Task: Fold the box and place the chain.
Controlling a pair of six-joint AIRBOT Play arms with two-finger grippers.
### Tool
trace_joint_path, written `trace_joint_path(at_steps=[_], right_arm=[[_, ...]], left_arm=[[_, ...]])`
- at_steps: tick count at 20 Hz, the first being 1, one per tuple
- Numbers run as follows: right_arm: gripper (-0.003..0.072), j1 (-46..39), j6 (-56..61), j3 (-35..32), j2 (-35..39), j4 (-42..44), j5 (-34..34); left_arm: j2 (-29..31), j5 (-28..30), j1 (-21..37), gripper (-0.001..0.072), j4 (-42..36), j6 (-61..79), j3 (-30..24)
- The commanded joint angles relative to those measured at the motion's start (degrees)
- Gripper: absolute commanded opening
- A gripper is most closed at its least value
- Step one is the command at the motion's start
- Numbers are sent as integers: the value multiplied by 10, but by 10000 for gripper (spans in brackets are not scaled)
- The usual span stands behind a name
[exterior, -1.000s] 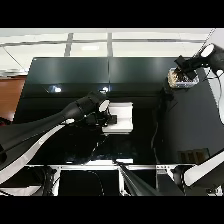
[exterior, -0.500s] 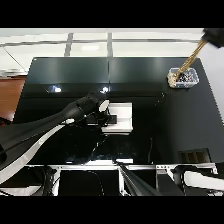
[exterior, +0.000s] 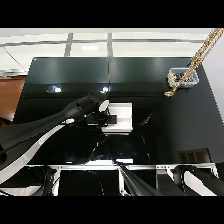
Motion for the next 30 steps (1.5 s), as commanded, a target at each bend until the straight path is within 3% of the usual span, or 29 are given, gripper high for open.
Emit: trace_joint_path(at_steps=[1, 15, 19, 24, 30], right_arm=[[9, 4, -26, 1, 29, 112, 79], [8, 213, 2, -3, 31, 119, 122], [8, 306, 9, -54, 31, 87, 67], [8, 325, 7, -100, 29, 88, 26], [8, 325, 10, -108, 29, 67, 38]], left_arm=[[0, 1, 0, 26, 0, 0, 0], [0, 0, 0, 26, 0, 1, 0], [0, 1, 0, 26, 1, 7, 0], [0, -1, 0, 26, 0, 7, 0], [0, -1, 0, 26, 0, 7, 0]])
